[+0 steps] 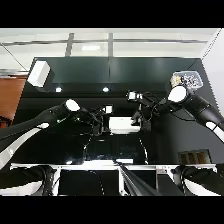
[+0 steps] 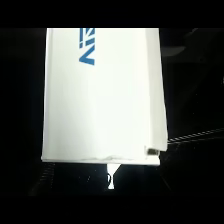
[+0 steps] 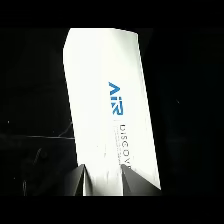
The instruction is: Fold the box and place the chain.
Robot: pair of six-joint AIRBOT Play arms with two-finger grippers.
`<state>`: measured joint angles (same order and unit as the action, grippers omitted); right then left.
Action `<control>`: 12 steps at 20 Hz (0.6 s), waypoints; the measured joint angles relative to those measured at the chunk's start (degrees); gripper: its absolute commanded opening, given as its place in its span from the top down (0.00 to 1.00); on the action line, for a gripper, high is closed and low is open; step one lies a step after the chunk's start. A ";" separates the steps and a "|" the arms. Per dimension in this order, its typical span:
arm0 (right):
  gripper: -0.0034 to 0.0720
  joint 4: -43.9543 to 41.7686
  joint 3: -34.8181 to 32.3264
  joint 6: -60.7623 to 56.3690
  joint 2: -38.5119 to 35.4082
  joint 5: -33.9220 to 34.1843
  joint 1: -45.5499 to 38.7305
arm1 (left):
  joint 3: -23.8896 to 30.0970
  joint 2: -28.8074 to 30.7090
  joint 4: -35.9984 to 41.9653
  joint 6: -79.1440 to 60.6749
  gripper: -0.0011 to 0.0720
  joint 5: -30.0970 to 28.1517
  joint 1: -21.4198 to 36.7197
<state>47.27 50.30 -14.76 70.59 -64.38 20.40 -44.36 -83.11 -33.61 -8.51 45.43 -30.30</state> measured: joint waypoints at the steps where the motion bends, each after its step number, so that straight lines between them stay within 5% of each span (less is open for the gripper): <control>1: 0.71 0.04 0.00 0.00 0.00 0.02 0.00 | 0.00 0.00 0.00 0.00 0.53 0.00 0.00; 12: 0.71 0.04 0.00 0.00 0.00 -0.28 0.07 | 0.00 0.00 0.00 -0.02 0.53 -0.02 0.00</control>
<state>47.31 50.30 -14.76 70.59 -64.66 20.47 -44.36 -83.11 -33.61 -8.54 45.41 -30.30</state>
